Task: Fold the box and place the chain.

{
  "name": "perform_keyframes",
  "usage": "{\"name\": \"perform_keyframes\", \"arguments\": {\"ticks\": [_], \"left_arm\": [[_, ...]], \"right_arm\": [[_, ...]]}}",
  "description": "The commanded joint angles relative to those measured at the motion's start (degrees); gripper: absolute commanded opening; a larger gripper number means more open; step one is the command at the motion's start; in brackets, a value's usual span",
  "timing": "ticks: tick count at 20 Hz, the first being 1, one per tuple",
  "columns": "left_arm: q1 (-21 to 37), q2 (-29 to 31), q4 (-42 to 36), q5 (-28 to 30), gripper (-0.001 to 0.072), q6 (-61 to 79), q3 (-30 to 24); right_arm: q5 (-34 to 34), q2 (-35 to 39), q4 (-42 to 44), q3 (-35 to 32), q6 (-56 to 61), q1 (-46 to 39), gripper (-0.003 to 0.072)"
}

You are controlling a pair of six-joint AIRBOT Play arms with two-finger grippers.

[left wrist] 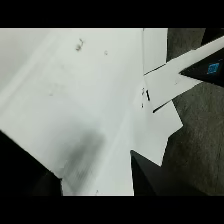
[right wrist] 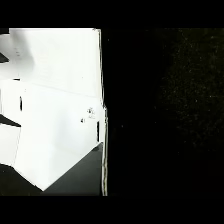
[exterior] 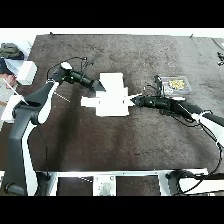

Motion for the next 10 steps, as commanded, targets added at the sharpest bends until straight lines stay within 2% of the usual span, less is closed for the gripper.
{"name": "perform_keyframes", "arguments": {"ticks": [1,2,5,6,7,8,10], "left_arm": [[-0.02,-0.13,-1.9,-2.64,0.0333,2.4,0.04],[-0.02,-0.13,-3.13,-3.04,0.0287,2.95,0.04],[-0.02,-0.13,-4.79,-3.21,0.0281,3.98,0.04],[-0.02,-0.13,-4.76,-3.21,0.0263,3.98,0.04],[-0.02,-0.13,-4.79,-3.21,0.0208,3.98,0.04],[0.0,-0.13,-4.76,-3.23,0.0209,3.96,0.04],[0.0,-0.13,-4.76,-3.15,0.0163,3.96,0.04]], "right_arm": [[0.02,0.04,0.02,-0.02,0.02,0.04,-0.0014],[0.02,0.04,0.02,-0.02,0.02,0.04,-0.0014],[0.02,0.04,0.0,-0.02,0.02,0.04,-0.0014],[0.02,0.04,-0.15,-0.02,0.02,0.04,-0.0014],[0.02,0.04,-0.5,-0.02,0.02,0.04,-0.0014],[0.02,0.04,-1.14,-0.02,0.02,0.04,-0.0014],[0.0,0.04,-2.54,-0.02,0.04,0.04,-0.0014]]}}
